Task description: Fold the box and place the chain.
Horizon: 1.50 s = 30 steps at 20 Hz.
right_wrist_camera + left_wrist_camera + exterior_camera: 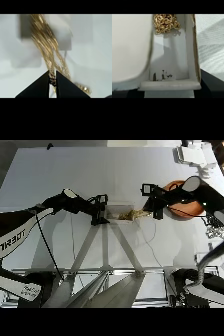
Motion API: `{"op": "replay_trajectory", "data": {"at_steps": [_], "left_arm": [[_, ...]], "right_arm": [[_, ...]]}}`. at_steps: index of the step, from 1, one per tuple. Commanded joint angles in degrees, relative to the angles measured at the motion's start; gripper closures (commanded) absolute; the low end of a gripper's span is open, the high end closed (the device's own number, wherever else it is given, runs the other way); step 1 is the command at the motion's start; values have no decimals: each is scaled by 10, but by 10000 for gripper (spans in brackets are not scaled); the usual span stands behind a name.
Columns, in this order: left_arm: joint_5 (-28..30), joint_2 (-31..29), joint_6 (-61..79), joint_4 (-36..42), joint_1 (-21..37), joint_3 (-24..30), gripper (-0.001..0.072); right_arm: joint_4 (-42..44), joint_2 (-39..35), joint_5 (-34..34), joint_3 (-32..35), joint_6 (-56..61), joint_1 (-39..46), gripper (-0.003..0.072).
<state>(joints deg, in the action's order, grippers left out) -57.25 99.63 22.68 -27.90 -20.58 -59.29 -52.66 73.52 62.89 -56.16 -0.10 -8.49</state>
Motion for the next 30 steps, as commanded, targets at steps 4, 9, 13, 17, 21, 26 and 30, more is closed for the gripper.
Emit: {"op": "replay_trajectory", "data": {"at_steps": [4, 9, 13, 17, 21, 26, 30], "left_arm": [[0, 0, 0, 0, 0, 0, 286], [0, 0, 0, 0, 0, 0, 286], [0, 0, 0, 0, 0, 0, 286], [0, 0, 0, 0, 0, 0, 286], [0, 0, 0, 0, 0, 0, 286], [0, 0, 0, 0, 0, 0, 286], [0, 0, 0, 0, 0, 0, 286]], "right_arm": [[251, -55, 48, 0, 2, -27, 679], [339, -54, -39, 0, 1, -76, 679], [341, -53, -97, 0, 1, -85, 679], [278, -49, -122, 0, 1, -85, 679], [214, -49, -122, 0, 2, -85, 678], [209, -49, -71, 0, 1, -85, 678], [195, -49, -77, 0, 1, -85, 676]]}}
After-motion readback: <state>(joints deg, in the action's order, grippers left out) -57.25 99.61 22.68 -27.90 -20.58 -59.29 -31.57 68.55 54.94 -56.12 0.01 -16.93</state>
